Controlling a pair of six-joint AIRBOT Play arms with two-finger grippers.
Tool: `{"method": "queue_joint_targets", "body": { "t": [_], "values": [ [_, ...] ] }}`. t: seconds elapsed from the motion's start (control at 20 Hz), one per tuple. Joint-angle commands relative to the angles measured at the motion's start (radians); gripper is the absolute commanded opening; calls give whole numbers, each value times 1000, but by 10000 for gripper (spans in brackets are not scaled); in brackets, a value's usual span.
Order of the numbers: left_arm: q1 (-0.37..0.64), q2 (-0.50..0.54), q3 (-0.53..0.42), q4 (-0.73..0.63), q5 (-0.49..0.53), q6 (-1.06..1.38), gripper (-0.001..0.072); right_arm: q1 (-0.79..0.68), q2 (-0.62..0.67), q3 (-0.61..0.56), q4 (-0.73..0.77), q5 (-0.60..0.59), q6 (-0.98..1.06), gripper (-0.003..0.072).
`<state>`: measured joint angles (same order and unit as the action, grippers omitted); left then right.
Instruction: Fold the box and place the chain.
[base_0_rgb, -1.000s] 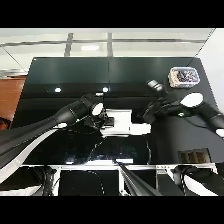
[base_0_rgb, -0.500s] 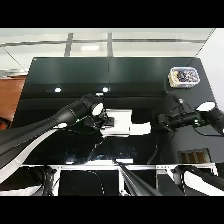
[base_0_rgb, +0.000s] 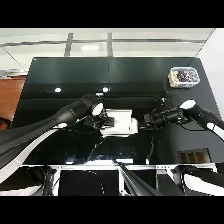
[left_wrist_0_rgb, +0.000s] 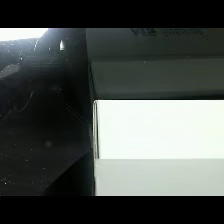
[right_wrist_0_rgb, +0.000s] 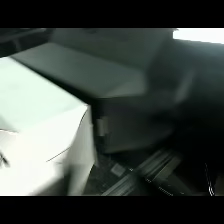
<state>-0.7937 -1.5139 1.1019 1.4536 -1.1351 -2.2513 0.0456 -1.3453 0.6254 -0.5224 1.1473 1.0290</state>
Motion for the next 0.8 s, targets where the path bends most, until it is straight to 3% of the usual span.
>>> {"method": "queue_joint_targets", "body": {
  "t": [0.0, 0.3, 0.55, 0.75],
  "values": [
    [1, -1, 0, 0, 1, 0, 29, 12, -5, 46, 20, 76, -8, 522],
    [1, -1, 0, 0, 0, 0, 29, 18, -5, 50, 105, 90, -11, 475],
    [1, -1, 0, 0, 1, 0, 29, 118, -5, 82, 94, 63, 29, 475],
    [1, 0, 0, 0, 0, 0, 29, 226, -3, 188, -110, 11, 277, 475]
  ]
}}
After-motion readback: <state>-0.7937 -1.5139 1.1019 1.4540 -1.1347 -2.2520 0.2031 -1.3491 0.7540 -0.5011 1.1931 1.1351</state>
